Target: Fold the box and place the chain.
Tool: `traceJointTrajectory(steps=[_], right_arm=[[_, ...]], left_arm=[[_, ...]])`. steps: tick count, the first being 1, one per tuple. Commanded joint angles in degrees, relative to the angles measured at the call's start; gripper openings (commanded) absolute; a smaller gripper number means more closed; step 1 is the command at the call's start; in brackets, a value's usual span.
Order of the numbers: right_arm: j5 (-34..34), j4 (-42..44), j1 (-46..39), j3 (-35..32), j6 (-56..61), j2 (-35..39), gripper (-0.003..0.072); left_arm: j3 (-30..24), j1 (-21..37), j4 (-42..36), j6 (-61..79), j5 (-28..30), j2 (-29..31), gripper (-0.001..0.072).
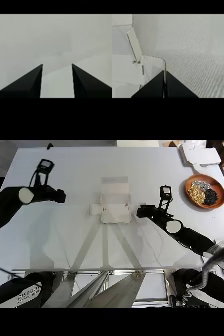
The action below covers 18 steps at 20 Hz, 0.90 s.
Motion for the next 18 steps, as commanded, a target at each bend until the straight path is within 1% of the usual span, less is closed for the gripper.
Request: traceJointTrajectory(steps=[1, 2, 3, 4, 5, 7, 9, 10, 13, 18], right_arm=[[0.0, 0.02, 0.07, -0.02, 0.02, -0.02, 0.0017], [0.0, 0.02, 0.07, -0.02, 0.0, -0.02, 0.0017], [0.0, 0.02, 0.07, -0.02, 0.0, -0.02, 0.0017], [0.0, 0.02, 0.07, -0.02, 0.0, -0.02, 0.0017], [0.0, 0.02, 0.07, -0.02, 0.0, -0.02, 0.0017], [0.02, 0.02, 0.07, -0.02, 0.0, -0.02, 0.0017], [0.0, 0.02, 0.07, -0.02, 0.0, -0.02, 0.0017], [0.02, 0.02, 0.07, -0.02, 0.0, -0.02, 0.0017], [-0.02, 0.02, 0.07, -0.02, 0.0, -0.02, 0.0017], [0.0, 0.02, 0.07, -0.02, 0.02, -0.02, 0.0017]], left_arm=[[12.11, -1.4, -13.88, 16.76, -17.53, -9.27, 0.0421], [14.93, -0.92, -19.43, 20.87, -19.63, -11.52, 0.0525], [17.0, -0.22, -24.7, 23.5, -20.48, -13.25, 0.0638], [19.28, 0.66, -29.55, 25.09, -21.57, -15.21, 0.0657], [21.33, 1.53, -33.92, 26.1, -23.19, -17.33, 0.0657], [25.35, 2.38, -41.83, 29.42, -28.94, -21.64, 0.0657], [28.52, 2.05, -46.77, 32.28, -33.27, -25.42, 0.0658], [29.79, 1.57, -47.56, 32.96, -34.14, -27.04, 0.0658], [31.26, -0.44, -47.58, 33.44, -33.16, -30.49, 0.0657], [31.28, -2.19, -48.3, 33.73, -28.33, -32.83, 0.0657]])
